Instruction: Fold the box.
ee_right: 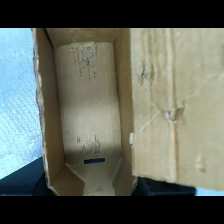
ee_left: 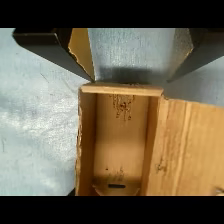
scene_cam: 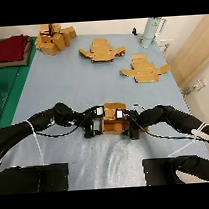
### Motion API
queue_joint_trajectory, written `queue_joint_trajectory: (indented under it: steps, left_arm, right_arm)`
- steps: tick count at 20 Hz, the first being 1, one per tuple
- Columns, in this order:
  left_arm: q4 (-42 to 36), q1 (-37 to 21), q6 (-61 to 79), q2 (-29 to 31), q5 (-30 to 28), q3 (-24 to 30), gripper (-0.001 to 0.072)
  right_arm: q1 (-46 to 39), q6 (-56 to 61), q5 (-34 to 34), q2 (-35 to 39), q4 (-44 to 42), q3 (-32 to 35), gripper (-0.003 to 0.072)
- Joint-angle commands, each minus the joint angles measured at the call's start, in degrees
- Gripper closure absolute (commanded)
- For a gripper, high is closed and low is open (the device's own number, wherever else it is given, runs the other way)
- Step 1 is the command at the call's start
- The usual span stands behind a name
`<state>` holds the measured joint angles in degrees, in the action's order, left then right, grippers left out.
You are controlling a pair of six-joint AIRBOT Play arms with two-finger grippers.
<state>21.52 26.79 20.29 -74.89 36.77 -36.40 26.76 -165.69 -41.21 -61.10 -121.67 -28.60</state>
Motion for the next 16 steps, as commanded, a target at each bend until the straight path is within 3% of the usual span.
queue_joint_trajectory:
  steps: [1, 13, 15, 16]
  left_arm:
    - [-2.43, 2.03, 1.77, -0.79, -0.79, 0.15, 0.0026]
    - [-2.45, 3.26, 1.73, -0.9, -0.83, 0.04, 0.003]
    - [-2.45, 3.26, 1.7, -0.9, -0.83, 0.04, 0.014]
    - [-2.45, 3.26, 1.73, -0.9, -0.85, 0.04, 0.0139]
  right_arm:
    - [0.02, 0.02, 0.0, -0.02, -0.04, -0.02, 0.0128]
    - [0.02, 0.02, 0.02, -0.02, -0.04, -0.02, 0.0129]
    - [0.02, 0.02, 0.0, -0.02, -0.04, -0.02, 0.0128]
    - [0.02, 0.02, 0.02, -0.02, -0.04, -0.02, 0.0128]
